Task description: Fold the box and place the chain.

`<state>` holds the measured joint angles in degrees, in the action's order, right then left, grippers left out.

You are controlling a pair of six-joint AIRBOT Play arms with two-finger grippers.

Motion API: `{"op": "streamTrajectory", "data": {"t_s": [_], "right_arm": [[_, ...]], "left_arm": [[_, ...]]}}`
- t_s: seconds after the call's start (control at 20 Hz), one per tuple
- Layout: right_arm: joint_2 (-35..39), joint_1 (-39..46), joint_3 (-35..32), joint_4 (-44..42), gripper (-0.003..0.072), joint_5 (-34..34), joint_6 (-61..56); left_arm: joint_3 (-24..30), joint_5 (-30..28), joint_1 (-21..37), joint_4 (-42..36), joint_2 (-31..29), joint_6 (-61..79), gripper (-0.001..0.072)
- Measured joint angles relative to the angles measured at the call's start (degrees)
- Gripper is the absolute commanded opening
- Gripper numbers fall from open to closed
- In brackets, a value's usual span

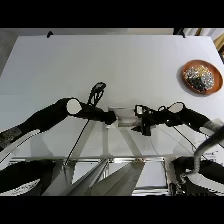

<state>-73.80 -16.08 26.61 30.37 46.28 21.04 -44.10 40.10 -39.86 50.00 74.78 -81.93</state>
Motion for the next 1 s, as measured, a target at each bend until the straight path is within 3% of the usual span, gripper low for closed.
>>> {"op": "streamTrajectory", "data": {"t_s": [0.5, 1.0], "right_arm": [[0.00, 0.00, 0.00, 0.00, 0.0458, 0.02, 0.02], [0.00, 0.00, 0.00, 0.00, 0.0458, 0.00, 0.02]], "left_arm": [[-1.49, -2.51, -1.68, 3.48, 1.88, -4.87, 0.0579], [-4.50, 5.77, -0.85, 7.06, 1.77, -7.98, 0.0579]]}}
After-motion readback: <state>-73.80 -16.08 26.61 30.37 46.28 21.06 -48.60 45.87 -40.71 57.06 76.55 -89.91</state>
